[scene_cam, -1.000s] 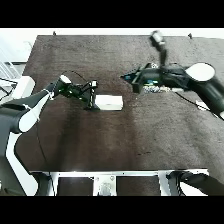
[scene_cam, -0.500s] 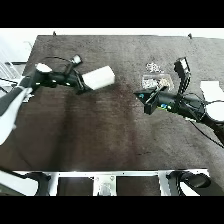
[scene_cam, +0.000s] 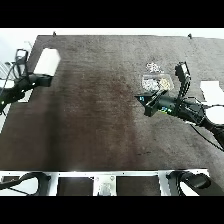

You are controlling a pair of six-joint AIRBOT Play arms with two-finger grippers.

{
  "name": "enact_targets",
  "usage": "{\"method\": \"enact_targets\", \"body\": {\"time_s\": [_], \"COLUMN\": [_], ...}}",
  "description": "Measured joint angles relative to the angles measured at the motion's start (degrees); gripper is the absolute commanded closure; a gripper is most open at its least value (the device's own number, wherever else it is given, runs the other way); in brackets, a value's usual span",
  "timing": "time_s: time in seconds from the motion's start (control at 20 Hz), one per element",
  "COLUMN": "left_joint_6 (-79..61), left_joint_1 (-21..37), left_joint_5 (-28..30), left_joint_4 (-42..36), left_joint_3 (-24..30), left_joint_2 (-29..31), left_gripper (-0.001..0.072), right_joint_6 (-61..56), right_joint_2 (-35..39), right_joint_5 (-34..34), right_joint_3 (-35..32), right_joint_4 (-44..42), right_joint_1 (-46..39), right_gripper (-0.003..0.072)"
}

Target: Fold the box and place the chain.

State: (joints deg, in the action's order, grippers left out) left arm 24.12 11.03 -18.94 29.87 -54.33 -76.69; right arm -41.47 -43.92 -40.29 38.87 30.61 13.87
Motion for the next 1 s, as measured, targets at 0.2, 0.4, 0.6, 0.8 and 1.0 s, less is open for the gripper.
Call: {"method": "enact_targets", "body": {"time_s": [0.2, 0.4, 0.6, 0.8, 1.0], "left_joint_6": [3.04, 4.11, 7.19, 14.67, 19.74], "left_joint_1": [3.23, 4.17, 4.39, 4.52, 4.52], "left_joint_5": [3.43, 4.24, 2.05, 0.52, -1.29], "left_joint_4": [0.42, 1.79, 4.66, 13.97, 19.45], "left_joint_3": [2.1, 0.9, -4.04, -10.49, -17.33], "left_joint_2": [-1.97, -7.15, -12.74, -16.92, -21.0], "left_gripper": [0.0694, 0.0695, 0.0695, 0.0695, 0.0692], "right_joint_6": [-0.09, -0.15, -0.15, -0.15, -0.15], "right_joint_2": [0.02, -0.02, -0.02, -0.02, -0.02], "right_joint_5": [0.0, 0.0, -0.04, -0.09, -0.07], "right_joint_3": [-0.04, -0.07, -0.24, -0.35, -0.37], "right_joint_4": [0.0, 0.0, -0.02, 0.0, -0.02], "right_joint_1": [0.0, 0.0, 0.0, 0.02, 0.0], "right_gripper": [0.0669, 0.0669, 0.0669, 0.0669, 0.0669]}}
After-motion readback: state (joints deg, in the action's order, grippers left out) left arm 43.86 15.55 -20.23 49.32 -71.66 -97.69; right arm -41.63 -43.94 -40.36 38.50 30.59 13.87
